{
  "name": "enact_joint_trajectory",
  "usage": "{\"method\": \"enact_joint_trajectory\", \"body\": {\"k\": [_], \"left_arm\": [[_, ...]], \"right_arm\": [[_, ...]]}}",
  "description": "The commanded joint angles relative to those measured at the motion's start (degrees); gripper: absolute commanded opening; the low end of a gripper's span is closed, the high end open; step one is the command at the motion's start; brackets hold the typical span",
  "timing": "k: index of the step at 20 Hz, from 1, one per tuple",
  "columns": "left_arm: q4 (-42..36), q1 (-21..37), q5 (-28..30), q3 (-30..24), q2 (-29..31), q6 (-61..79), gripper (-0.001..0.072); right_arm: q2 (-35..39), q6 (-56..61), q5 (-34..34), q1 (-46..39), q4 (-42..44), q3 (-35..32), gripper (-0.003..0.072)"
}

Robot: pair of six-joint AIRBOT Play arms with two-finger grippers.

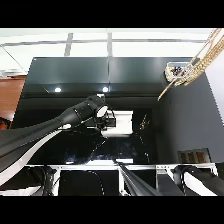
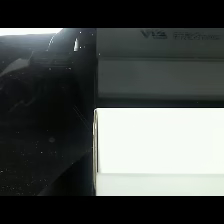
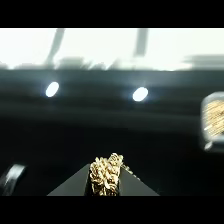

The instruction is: Fold the box and place the chain.

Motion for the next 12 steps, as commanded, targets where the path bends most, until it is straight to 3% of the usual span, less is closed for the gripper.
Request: {"method": "enact_joint_trajectory", "body": {"k": [1, 6, 12], "left_arm": [[0.02, 0.02, 0.0, 0.04, 0.02, 0.0, 0.0028], [0.0, 0.02, 0.0, 0.04, 0.02, 0.0, 0.0028], [0.02, 0.02, 0.0, 0.04, 0.02, 0.0, 0.0028]], "right_arm": [[3.93, -0.79, 6.4, 5.35, 2.27, -2.64, 0.001], [3.96, -0.74, 8.48, 13.86, 12.13, -3.67, 0.0011], [3.93, -0.09, 2.93, 22.53, 12.52, -7.28, 0.0011]]}}
